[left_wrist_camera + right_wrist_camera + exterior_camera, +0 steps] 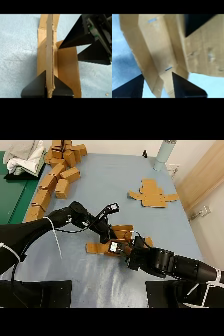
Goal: Fold the box.
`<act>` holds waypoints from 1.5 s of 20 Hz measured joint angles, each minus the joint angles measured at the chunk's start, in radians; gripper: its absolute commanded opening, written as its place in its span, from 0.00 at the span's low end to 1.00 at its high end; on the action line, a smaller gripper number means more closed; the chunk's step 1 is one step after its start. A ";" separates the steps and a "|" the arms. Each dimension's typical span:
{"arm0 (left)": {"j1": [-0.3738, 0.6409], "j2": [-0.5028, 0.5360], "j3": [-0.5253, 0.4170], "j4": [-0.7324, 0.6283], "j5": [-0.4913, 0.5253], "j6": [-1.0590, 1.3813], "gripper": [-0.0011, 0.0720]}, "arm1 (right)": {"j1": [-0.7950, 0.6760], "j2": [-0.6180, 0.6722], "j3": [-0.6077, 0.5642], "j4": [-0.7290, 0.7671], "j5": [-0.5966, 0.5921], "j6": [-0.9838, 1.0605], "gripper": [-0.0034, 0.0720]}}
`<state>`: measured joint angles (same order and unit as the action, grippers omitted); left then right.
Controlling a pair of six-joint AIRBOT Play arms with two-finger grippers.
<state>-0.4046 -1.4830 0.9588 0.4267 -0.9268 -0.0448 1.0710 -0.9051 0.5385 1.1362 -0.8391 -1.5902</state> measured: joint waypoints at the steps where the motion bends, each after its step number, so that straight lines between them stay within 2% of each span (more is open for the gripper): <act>1: 0.000 0.000 0.000 0.000 0.000 0.000 0.03 | -0.001 0.001 0.003 -0.006 -0.001 0.001 0.74; 8: 0.000 0.000 0.000 0.000 0.000 0.000 0.03 | -0.013 -0.029 0.010 -0.015 0.028 0.004 0.75; 9: 0.000 0.000 0.000 0.000 0.000 0.000 0.03 | -0.014 -0.031 0.011 -0.015 0.030 0.004 1.00; 16: -0.001 0.000 0.000 0.000 0.001 0.000 0.03 | -0.059 -0.008 0.014 -0.013 0.039 0.026 1.00; 19: -0.001 0.000 0.000 0.000 0.000 0.000 0.03 | -0.109 0.014 0.014 0.007 0.038 -0.024 1.00; 25: -0.001 0.000 0.000 0.000 0.000 0.000 0.03 | -0.270 0.043 0.014 0.213 0.062 -0.332 1.00; 30: -0.001 0.000 0.000 0.000 0.000 0.000 0.03 | -0.468 0.035 0.014 0.521 0.107 -0.769 1.00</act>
<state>-0.4057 -1.4830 0.9588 0.4267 -0.9264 -0.0448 0.6029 -0.8700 0.5526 1.6577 -0.7319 -2.3592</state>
